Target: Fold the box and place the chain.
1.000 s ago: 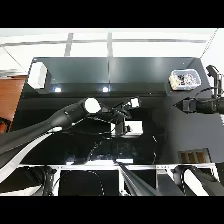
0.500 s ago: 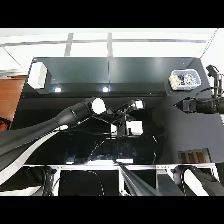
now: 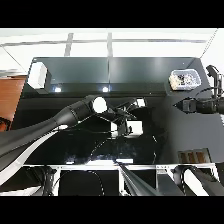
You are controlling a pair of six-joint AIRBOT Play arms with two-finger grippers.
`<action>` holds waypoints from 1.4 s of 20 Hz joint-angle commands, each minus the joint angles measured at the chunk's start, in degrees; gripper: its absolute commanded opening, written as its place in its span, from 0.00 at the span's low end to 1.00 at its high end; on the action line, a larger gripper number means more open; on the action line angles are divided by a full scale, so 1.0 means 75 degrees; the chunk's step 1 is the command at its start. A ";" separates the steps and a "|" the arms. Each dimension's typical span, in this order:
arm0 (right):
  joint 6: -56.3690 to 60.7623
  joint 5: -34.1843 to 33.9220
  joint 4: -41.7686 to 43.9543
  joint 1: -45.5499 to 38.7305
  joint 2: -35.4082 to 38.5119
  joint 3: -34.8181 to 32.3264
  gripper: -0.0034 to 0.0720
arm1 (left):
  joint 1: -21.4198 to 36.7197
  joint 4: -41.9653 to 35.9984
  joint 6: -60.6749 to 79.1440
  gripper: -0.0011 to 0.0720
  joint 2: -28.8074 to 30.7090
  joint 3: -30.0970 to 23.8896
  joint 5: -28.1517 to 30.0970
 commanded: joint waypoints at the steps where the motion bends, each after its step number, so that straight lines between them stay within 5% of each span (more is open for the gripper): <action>1: 0.0003 0.0003 0.0000 -0.0006 0.0006 0.0009 0.07 | -0.0149 0.0560 -0.0484 0.99 -0.0003 0.0055 0.0256; 12: 0.0003 0.0009 0.0000 -0.0006 0.0006 0.0009 0.07 | -0.0315 0.0801 -0.0478 0.99 -0.0131 0.0055 0.0006; 21: 0.0006 0.0052 0.0000 -0.0006 0.0006 0.0009 0.07 | -0.0664 0.2020 -0.1399 0.99 -0.0653 0.0347 -0.0597; 23: 0.0006 0.0052 0.0000 -0.0006 0.0006 0.0009 0.07 | -0.0813 0.2716 -0.2078 0.90 -0.0886 0.0653 -0.1058; 27: 0.0006 0.0058 0.0000 -0.0006 0.0006 0.0009 0.07 | -0.0906 0.3550 -0.3229 0.40 -0.1070 0.1483 -0.2192; 28: 0.0006 0.0061 -0.0003 -0.0006 0.0006 0.0009 0.07 | -0.0854 0.3800 -0.3704 0.38 -0.1049 0.1714 -0.2489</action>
